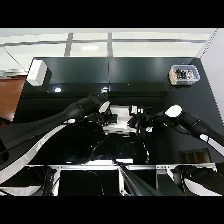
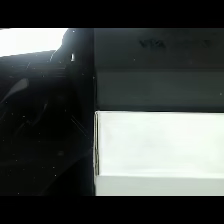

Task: Fold the box and place the chain.

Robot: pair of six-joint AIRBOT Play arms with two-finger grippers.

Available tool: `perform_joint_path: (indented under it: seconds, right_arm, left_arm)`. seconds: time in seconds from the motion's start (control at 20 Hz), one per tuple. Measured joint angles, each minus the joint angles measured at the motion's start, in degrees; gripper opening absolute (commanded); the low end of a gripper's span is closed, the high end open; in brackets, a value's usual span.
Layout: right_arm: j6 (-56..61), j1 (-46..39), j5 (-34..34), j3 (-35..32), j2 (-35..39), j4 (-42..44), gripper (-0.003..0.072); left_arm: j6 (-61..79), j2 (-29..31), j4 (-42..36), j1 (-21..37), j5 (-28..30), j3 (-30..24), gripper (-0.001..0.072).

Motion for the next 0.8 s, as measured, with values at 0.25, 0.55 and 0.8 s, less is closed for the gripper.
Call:
perform_joint_path:
  seconds: [0.25, 0.55, 0.8]
  right_arm:
    - [6.3, -0.6, -0.1, 0.0, 0.7, -0.5, 0.0015]
    - [35.6, -10.1, 9.6, 1.7, 9.2, -9.6, 0.0015]
    - [57.7, -27.1, 19.6, 2.4, 15.2, -15.8, 0.0015]
  left_arm:
    - [-0.1, 0.0, 0.0, 0.0, 0.1, 0.0, 0.0025]
    - [-0.1, 0.0, 0.0, 0.0, 0.4, 0.0, 0.0025]
    - [-0.1, 0.0, 0.0, 0.0, 0.4, 0.0, 0.0026]
